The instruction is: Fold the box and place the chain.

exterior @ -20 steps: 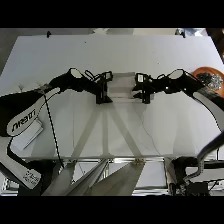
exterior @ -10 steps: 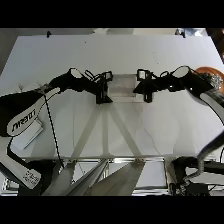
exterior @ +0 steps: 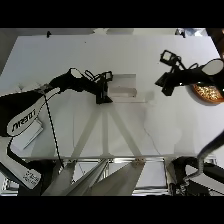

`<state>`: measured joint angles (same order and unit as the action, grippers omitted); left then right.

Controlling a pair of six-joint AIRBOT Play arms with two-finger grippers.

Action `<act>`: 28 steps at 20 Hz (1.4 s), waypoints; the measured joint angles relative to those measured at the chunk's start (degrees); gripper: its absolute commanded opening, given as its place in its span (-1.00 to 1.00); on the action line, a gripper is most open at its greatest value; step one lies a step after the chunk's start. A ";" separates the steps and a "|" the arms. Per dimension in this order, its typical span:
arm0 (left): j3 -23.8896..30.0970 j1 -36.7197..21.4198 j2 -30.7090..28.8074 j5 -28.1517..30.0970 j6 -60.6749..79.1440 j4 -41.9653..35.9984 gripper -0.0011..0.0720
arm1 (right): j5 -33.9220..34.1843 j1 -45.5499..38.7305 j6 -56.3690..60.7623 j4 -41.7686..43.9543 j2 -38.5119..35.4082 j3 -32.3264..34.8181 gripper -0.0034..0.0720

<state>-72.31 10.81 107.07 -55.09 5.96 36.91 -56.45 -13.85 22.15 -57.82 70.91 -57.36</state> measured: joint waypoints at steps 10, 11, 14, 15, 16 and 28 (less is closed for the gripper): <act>-0.02 0.00 0.02 0.00 0.02 0.00 0.11 | -4.13 -4.94 23.54 6.19 17.25 0.11 -0.90; 0.00 0.00 0.02 0.00 0.02 0.00 0.11 | -4.13 -4.44 23.76 8.15 18.93 0.11 -0.90; -0.02 0.00 0.02 0.00 0.02 0.00 0.11 | -3.80 -2.73 23.76 12.50 22.56 0.11 -0.90; -0.02 0.00 0.02 0.00 0.02 0.00 0.11 | -3.85 -2.29 23.26 13.99 23.21 0.11 -0.89; 0.00 0.00 0.02 0.00 0.02 0.02 0.11 | -4.07 -1.92 22.58 15.65 23.76 0.11 -0.89; -0.02 0.00 0.02 -0.02 0.02 0.02 0.11 | -11.87 -0.87 14.88 32.52 24.90 0.07 -0.17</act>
<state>-72.34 10.81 107.09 -55.11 5.98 36.93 -68.31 -14.72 37.04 -25.30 95.81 -57.30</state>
